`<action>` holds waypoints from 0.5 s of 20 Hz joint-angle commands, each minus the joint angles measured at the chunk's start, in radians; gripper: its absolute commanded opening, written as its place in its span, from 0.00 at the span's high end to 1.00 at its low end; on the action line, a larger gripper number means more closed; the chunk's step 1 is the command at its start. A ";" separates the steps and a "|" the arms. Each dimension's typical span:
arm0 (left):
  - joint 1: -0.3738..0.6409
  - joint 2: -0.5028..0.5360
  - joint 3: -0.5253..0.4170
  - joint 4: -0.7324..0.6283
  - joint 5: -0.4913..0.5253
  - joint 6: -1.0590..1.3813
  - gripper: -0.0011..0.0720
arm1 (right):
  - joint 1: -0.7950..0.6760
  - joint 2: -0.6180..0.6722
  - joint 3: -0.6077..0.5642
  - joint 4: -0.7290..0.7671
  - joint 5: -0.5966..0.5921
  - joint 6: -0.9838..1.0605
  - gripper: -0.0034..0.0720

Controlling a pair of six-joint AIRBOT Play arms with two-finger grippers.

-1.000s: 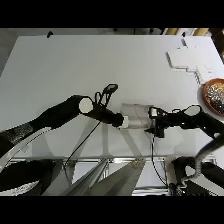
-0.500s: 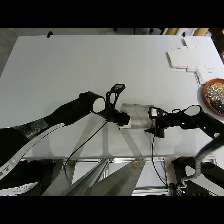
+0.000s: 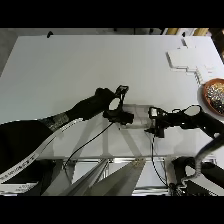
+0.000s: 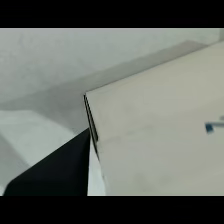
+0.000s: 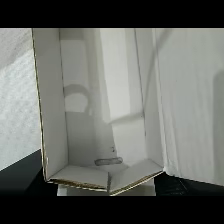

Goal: Fold the box and place the chain.

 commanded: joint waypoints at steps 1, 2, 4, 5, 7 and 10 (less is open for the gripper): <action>-0.006 -0.047 0.044 0.040 -0.076 -0.119 0.62 | 0.000 0.000 0.000 0.000 0.000 0.000 0.51; -0.006 -0.058 0.067 0.057 -0.113 -0.119 0.62 | 0.000 0.000 0.000 0.000 0.000 0.000 0.51; -0.006 -0.081 0.124 0.089 -0.180 -0.148 0.63 | 0.000 0.000 0.000 0.000 0.000 0.000 0.51; -0.006 -0.090 0.146 0.092 -0.197 -0.167 0.63 | 0.000 0.000 0.000 0.000 0.000 0.000 0.51; -0.014 -0.116 0.186 0.093 -0.238 -0.183 0.65 | 0.000 0.000 0.000 0.000 0.000 0.000 0.51; -0.029 -0.157 0.225 0.099 -0.307 -0.200 0.78 | 0.000 0.000 0.000 0.000 0.000 0.000 0.51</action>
